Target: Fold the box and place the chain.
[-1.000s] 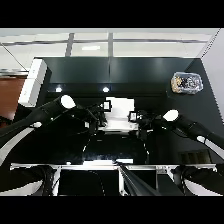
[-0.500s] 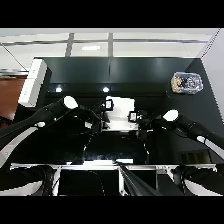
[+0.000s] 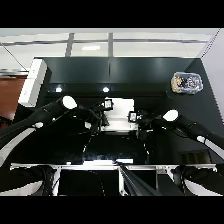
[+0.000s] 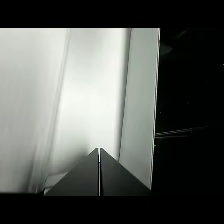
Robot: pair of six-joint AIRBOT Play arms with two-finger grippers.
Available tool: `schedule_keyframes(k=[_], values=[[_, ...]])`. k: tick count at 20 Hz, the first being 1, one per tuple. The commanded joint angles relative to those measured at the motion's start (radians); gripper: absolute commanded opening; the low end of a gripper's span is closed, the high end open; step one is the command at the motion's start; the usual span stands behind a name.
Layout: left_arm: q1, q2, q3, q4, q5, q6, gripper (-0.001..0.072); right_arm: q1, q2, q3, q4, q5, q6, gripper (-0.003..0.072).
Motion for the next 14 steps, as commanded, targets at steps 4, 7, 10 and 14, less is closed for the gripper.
schedule_keyframes(k=[4,7,10,14], values=[[0.134,0.231,0.001,0.306,-0.092,-0.489,0.003,0.001,-0.001,0.0,0.0,0.0,0.001,0.0247],[0.265,0.326,-0.004,0.42,-0.11,-0.721,0.0032,0.001,-0.001,0.0,0.0,0.0,0.001,0.0246],[0.357,0.315,-0.024,0.427,-0.186,-0.9,0.0032,0.001,-0.001,0.0,0.0,0.0,0.001,0.0247],[0.422,0.277,-0.146,0.272,-0.188,-1.31,0.0034,0.001,-0.001,0.0,0.0,0.0,0.001,0.0246]])
